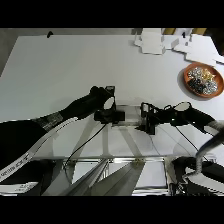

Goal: Fold the box and place the chain.

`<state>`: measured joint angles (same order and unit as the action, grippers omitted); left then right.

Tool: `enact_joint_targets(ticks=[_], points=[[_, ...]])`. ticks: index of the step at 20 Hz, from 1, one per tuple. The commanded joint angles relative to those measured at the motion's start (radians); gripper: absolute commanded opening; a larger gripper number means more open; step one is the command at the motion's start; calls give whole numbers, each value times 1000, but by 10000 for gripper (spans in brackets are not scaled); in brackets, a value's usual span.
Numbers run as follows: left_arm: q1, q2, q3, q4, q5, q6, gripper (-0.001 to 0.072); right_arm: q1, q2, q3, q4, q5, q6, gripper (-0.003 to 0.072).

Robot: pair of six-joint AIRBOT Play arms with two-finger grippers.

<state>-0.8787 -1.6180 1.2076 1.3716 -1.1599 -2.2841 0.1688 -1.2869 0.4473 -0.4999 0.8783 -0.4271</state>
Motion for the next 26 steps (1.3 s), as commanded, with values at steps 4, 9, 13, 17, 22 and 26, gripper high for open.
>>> enact_joint_targets(ticks=[4,9,13,17,22,26], points=[[-2,-56,73,19,-32,18,276,0,1,0,0,0,0,410],[-8,-88,73,22,-31,17,272,0,1,0,0,0,0,410],[-8,-96,72,21,-42,6,177,0,1,0,0,0,0,410],[-8,-96,72,23,-46,6,1,0,1,0,0,0,0,410],[-6,-92,72,24,-65,6,58,0,1,0,0,0,0,410],[-6,-80,72,24,-60,6,294,0,1,0,0,0,0,410]])
